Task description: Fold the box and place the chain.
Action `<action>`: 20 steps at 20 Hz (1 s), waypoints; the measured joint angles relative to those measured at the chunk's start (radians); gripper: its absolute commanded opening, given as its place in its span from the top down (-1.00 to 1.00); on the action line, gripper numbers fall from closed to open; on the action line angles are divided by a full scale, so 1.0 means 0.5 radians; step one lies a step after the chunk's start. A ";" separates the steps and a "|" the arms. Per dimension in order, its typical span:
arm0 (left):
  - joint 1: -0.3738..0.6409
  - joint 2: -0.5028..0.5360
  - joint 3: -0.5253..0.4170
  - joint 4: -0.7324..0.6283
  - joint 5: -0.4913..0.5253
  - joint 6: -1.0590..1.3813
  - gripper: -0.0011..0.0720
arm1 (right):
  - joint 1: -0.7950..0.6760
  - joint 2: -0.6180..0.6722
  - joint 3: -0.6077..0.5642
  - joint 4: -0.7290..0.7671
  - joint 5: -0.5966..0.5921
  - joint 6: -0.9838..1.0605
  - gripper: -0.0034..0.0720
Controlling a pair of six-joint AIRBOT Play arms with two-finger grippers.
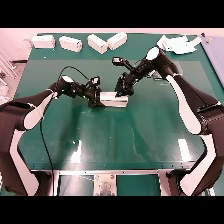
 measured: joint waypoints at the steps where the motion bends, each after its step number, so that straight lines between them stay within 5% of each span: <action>1: 0.000 0.000 0.000 0.000 0.000 0.000 -0.47 | 0.000 -0.005 0.000 -0.011 0.005 0.002 -0.24; 17: 0.000 0.000 0.000 0.000 0.000 0.000 -0.47 | 0.044 -0.034 0.005 -0.040 0.066 0.112 -0.20; 20: 0.000 0.000 0.000 0.000 0.000 0.000 -0.47 | 0.051 -0.034 0.005 -0.079 0.055 0.139 -0.05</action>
